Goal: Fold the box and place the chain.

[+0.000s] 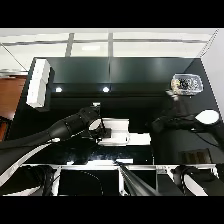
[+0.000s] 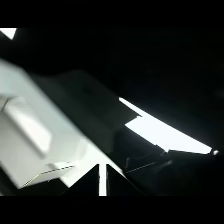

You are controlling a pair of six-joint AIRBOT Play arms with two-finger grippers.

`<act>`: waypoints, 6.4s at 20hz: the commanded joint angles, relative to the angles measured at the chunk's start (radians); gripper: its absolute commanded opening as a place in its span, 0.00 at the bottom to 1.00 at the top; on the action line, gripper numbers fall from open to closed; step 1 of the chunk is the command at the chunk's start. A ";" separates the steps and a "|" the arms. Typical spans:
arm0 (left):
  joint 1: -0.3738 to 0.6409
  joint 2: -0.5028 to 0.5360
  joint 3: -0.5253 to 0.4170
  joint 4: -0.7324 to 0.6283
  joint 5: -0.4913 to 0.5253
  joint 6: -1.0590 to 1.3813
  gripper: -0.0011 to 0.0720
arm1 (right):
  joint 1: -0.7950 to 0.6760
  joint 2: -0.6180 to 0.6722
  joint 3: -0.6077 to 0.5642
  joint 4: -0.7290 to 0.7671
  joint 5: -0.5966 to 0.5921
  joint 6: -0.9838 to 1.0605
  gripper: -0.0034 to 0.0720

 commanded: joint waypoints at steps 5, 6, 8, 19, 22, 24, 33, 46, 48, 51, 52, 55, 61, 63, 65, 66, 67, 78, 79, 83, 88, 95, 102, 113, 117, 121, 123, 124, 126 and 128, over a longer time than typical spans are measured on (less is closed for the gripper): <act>0.000 0.000 0.000 -0.010 -0.004 0.001 0.05 | -0.249 -0.050 -0.107 -0.198 0.069 0.499 0.11; 0.000 0.000 0.000 -0.011 -0.003 0.001 0.05 | -0.244 -0.078 -0.114 -0.193 0.081 0.507 0.11; 0.000 0.000 0.000 -0.010 -0.003 0.001 0.05 | -0.210 -0.139 -0.116 -0.190 0.107 0.506 0.11; 0.000 0.000 0.000 -0.010 -0.003 0.001 0.05 | 0.135 -0.299 -0.061 0.209 0.085 0.211 0.50; 0.000 0.000 0.000 -0.010 -0.003 0.001 0.05 | 0.137 -0.299 -0.027 0.247 0.137 0.091 0.77; 0.000 0.000 0.000 -0.010 -0.003 0.001 0.05 | 0.137 -0.299 -0.021 0.254 0.146 0.067 0.94; 0.000 0.000 0.000 -0.010 -0.003 0.001 0.05 | 0.267 -0.299 0.035 0.254 0.024 0.217 0.88; 0.000 0.000 0.000 -0.010 -0.003 0.001 0.05 | 0.638 -0.299 0.219 -0.419 -0.121 0.993 0.51; 0.000 0.000 0.000 -0.010 -0.003 0.001 0.05 | 0.684 -0.299 0.248 -0.507 -0.113 1.100 0.51; 0.000 0.000 0.000 -0.010 -0.002 0.001 0.05 | 0.752 -0.304 0.297 -0.635 -0.063 1.251 0.51; 0.000 0.000 0.000 -0.010 -0.003 0.001 0.05 | 0.769 -0.311 0.312 -0.673 -0.042 1.304 0.51; 0.000 0.000 0.000 -0.010 -0.003 0.001 0.05 | 0.805 -0.353 0.347 -0.681 -0.021 1.382 0.46; 0.000 0.000 0.000 -0.010 -0.003 0.001 0.05 | 0.834 -0.423 0.352 -0.671 0.011 1.415 0.44; 0.000 0.000 0.000 -0.010 -0.003 0.001 0.05 | 0.834 -0.425 0.353 -0.671 0.002 1.415 0.36; 0.000 0.000 0.000 -0.010 -0.003 0.001 0.05 | 0.834 -0.426 0.354 -0.671 -0.005 1.415 0.36; 0.000 0.000 0.000 -0.010 -0.003 0.001 0.05 | 0.834 -0.426 0.354 -0.671 -0.007 1.415 0.36; 0.000 0.000 0.000 -0.010 -0.003 0.001 0.05 | 0.834 -0.426 0.354 -0.671 -0.010 1.415 0.36; 0.000 0.000 0.000 -0.010 -0.003 0.001 0.05 | 0.834 -0.426 0.354 -0.671 -0.063 1.431 0.20; 0.000 0.000 0.000 -0.010 -0.003 0.001 0.05 | 0.834 -0.426 0.354 -0.671 -0.061 1.434 0.14; 0.000 0.000 0.000 -0.010 -0.003 0.001 0.05 | 0.835 -0.426 0.354 -0.671 -0.062 1.433 0.12; 0.000 0.000 0.000 -0.010 -0.003 0.001 0.05 | 0.834 -0.425 0.354 -0.670 -0.062 1.433 0.26; 0.000 0.000 0.000 -0.010 -0.003 0.001 0.05 | 0.834 -0.424 0.354 -0.670 -0.061 1.433 0.14; 0.000 0.000 0.000 -0.010 -0.003 0.001 0.05 | 0.831 -0.351 0.354 -0.671 0.002 1.368 0.41; 0.000 0.000 0.000 -0.010 -0.003 0.001 0.05 | 0.478 0.135 0.354 -1.029 0.196 1.125 0.41; 0.000 0.000 0.000 -0.010 -0.003 0.001 0.05 | 0.303 0.135 0.289 -1.299 0.048 1.125 0.41; 0.000 0.000 0.000 -0.010 -0.003 0.001 0.05 | 0.138 0.092 0.176 -1.292 -0.190 1.179 0.41; 0.000 0.000 0.000 -0.010 -0.003 0.001 0.05 | 0.082 0.037 0.169 -1.275 -0.248 1.226 0.41; 0.000 0.000 0.000 -0.010 -0.003 0.001 0.05 | 0.063 0.010 0.169 -1.272 -0.286 1.241 0.53; 0.000 0.000 0.000 -0.010 -0.003 0.001 0.05 | 0.040 -0.041 0.177 -1.271 -0.341 1.255 0.98; 0.000 0.000 0.000 -0.010 -0.003 0.001 0.05 | 0.034 -0.093 0.210 -1.271 -0.354 1.248 0.98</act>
